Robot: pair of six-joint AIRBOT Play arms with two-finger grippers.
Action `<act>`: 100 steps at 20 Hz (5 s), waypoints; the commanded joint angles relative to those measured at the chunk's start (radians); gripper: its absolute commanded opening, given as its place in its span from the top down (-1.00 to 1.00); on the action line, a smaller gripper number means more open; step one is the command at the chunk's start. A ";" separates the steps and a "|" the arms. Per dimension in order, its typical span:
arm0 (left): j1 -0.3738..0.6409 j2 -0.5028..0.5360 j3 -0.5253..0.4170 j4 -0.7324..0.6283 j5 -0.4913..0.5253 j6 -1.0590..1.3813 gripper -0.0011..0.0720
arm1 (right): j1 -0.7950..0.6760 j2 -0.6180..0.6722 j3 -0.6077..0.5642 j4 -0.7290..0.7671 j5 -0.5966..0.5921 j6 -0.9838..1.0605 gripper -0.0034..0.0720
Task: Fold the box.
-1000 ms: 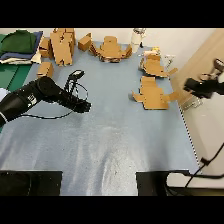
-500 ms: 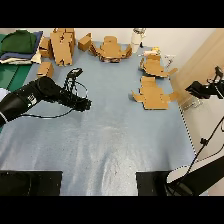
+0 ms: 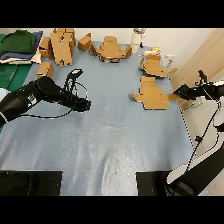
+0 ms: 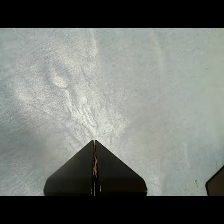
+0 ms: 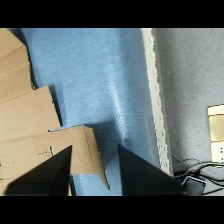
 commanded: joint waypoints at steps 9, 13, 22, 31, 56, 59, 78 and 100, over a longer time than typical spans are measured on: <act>0.003 0.000 0.000 0.019 -0.022 -0.020 -0.32 | 0.170 0.006 -0.002 0.082 0.201 -0.036 0.92; 0.050 0.000 0.000 0.089 -0.066 -0.044 -0.31 | 0.317 0.081 -0.126 0.079 0.148 -0.010 0.92; 0.183 0.000 -0.001 0.192 -0.220 0.003 -0.32 | 0.640 0.676 -0.927 0.095 -0.386 0.043 0.92; 0.240 0.000 -0.068 0.192 -0.265 0.118 -0.32 | 0.948 0.930 -1.232 -0.002 -0.535 0.301 0.16; 0.251 -0.048 -0.069 -0.005 -0.310 0.259 -0.32 | 0.877 0.516 -0.867 0.040 -0.142 0.185 0.55; 0.251 -0.097 -0.068 -0.085 -0.309 0.323 -0.32 | 0.895 0.518 -0.867 0.047 -0.142 0.138 0.91; 0.362 -0.299 -0.023 -0.464 -0.300 0.640 -0.53 | 1.053 0.818 -1.011 -0.013 -0.306 0.174 0.91; 0.349 -0.356 -0.011 -0.599 -0.431 1.028 0.93 | 1.047 0.819 -1.011 -0.065 -0.316 0.268 0.34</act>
